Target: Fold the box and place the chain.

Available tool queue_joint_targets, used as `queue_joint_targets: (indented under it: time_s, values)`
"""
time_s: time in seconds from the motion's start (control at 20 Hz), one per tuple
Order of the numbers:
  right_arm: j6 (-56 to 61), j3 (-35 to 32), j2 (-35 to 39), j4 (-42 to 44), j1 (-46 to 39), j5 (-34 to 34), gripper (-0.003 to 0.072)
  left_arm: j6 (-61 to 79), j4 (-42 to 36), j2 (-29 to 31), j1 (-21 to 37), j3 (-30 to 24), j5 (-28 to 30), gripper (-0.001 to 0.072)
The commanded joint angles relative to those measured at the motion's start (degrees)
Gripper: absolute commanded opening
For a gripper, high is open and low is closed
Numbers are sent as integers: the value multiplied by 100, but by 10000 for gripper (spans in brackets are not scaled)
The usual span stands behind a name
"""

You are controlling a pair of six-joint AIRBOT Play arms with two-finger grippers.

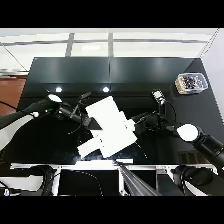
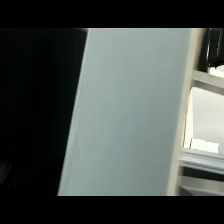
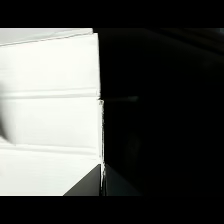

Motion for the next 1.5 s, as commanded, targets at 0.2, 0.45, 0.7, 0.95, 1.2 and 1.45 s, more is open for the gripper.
queue_joint_targets:
  time_s: [0.2, 0.45, 0.7, 0.95, 1.2, 1.45]
  values:
    - [0, 0, 7, 0, 7, 4, 8, 457, -17, -111, -46, 42, -61, 186]
    - [138, 9, 9, -48, 4, -317, 462, 463, 66, -107, -44, 251, -262, 21]
    - [133, 632, 28, -1294, -929, 1141, 647, 411, 352, 354, -201, 601, -431, 16]
    - [-400, 1338, 28, -3960, -1563, 2472, 647, 918, 1749, 2118, -1268, 387, 846, 18]
    - [-1351, 1338, 26, -4179, -1497, 2413, 646, 2592, 1934, 2352, -1801, -28, 2031, 19]
    - [-1738, 1335, 26, -3987, -1368, 2433, 646, 3482, 1956, 1637, -1818, -57, 2933, 19]
